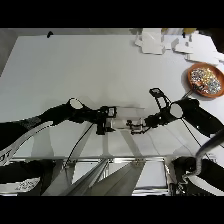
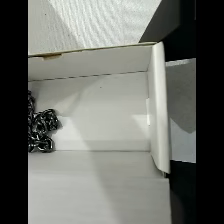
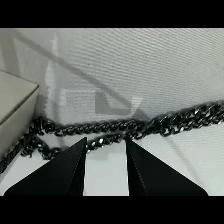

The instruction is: Fold the box and place the chain.

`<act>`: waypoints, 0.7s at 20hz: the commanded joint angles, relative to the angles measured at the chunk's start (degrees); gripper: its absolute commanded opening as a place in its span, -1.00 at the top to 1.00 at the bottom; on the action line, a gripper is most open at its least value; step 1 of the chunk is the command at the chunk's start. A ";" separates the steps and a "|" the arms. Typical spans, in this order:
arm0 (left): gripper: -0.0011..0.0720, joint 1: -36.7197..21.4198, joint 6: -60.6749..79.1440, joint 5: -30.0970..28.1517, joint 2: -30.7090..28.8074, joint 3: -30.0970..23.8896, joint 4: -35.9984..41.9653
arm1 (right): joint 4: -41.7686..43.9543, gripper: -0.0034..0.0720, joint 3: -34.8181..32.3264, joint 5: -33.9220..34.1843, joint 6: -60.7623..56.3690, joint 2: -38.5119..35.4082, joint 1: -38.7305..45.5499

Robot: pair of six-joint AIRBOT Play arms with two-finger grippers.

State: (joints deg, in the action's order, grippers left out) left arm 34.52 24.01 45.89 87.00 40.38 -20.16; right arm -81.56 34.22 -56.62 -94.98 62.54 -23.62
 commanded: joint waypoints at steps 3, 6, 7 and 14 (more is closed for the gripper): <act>0.62 -0.02 0.02 0.00 -0.04 -0.02 -0.02 | 0.33 0.24 -0.33 -0.85 -1.75 0.44 -2.10; 0.62 -0.02 0.00 0.00 -0.04 -0.02 -0.02 | 0.28 0.25 -0.37 -0.63 -2.71 0.44 -2.10; 0.62 -0.02 0.02 0.00 -0.04 0.00 -0.02 | 0.28 0.25 -0.42 -0.63 -2.75 0.44 -2.10; 0.62 -0.02 0.02 0.00 -0.04 -0.02 -0.02 | -2.25 0.25 -1.66 3.02 -5.75 0.46 -2.08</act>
